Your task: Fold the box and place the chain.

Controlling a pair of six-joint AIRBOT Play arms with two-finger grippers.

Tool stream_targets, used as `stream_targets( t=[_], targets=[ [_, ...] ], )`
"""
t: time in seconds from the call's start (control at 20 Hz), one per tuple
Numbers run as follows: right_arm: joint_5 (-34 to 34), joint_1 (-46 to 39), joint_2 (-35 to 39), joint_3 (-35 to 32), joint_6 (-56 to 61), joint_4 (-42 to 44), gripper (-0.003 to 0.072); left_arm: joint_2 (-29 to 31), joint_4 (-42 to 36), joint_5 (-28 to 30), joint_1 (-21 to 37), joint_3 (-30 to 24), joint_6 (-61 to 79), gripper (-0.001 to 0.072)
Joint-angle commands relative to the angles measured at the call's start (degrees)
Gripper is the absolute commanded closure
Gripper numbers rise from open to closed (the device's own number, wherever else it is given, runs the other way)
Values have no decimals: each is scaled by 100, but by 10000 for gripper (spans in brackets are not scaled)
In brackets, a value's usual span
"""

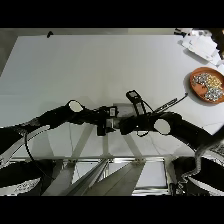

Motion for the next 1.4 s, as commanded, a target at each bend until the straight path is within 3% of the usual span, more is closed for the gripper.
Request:
stream_targets(
  t=[0.0, 0.3, 0.45, 0.7, 0.8, 0.95, 1.15, 1.25, 1.35],
  targets=[
    [-258, 17, -46, 0, 7, 192, 610, 2, 2, 2, 2, 0, 2, 375],
    [-164, 11, -46, 0, 7, 214, 582, 2, 2, 0, 2, 0, 2, 375],
    [-122, 11, -46, 0, 4, 205, 488, 2, 2, 2, 2, 0, 2, 375],
    [28, -33, 129, 0, 4, 52, 490, 2, 2, 2, 2, 0, 2, 375],
    [428, -289, 413, 0, 2, -170, 490, 2, 2, 0, 2, 0, 2, 375],
    [1399, -977, 1036, 0, 0, -798, 490, 2, 2, 2, 2, 0, 2, 375],
    [2192, -2393, 1729, 0, 4, -1602, 473, 2, 2, 0, 2, 0, 2, 375],
    [2450, -3405, 1696, 4, 0, -1978, 342, 2, 2, 0, 2, 0, 2, 375],
    [2638, -4245, 1436, 116, 0, -2413, 324, 2, 2, 2, 2, 0, 2, 375]
  ],
)
